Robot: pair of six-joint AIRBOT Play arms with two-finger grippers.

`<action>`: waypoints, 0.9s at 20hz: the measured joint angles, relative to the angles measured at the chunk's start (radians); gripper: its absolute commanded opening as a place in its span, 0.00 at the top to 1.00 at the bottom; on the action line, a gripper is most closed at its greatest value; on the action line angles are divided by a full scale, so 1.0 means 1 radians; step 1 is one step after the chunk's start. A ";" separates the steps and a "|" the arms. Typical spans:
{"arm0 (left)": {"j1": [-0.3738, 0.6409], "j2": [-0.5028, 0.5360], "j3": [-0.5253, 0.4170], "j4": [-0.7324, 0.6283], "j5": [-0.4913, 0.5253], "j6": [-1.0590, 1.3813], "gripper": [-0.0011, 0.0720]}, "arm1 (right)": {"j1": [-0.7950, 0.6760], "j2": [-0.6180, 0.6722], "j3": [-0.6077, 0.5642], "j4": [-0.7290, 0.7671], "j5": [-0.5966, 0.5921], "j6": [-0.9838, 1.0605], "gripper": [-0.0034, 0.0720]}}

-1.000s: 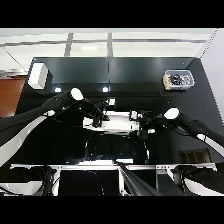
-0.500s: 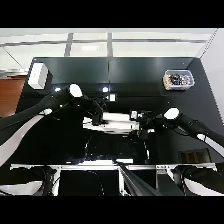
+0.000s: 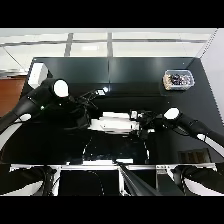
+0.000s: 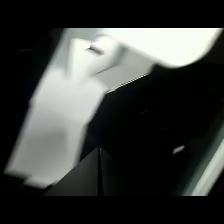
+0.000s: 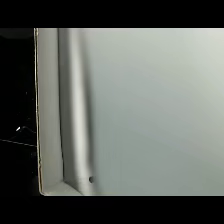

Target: Fold the box and place the chain.

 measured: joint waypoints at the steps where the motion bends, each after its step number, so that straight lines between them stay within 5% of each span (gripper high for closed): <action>1: 0.001 0.000 -0.023 -0.082 0.009 0.003 0.95 | 0.000 0.000 0.000 0.000 0.000 0.000 0.79; 8: 0.055 -0.002 -0.121 -0.562 0.270 0.183 0.95 | 0.000 0.000 0.000 0.000 0.000 0.000 0.79; 13: 0.076 -0.035 -0.131 -0.613 0.452 0.212 0.95 | 0.000 0.000 0.000 0.000 0.000 0.000 0.79; 18: 0.077 -0.133 -0.132 -0.626 0.520 0.219 0.95 | 0.000 0.000 0.000 0.000 0.000 0.000 0.79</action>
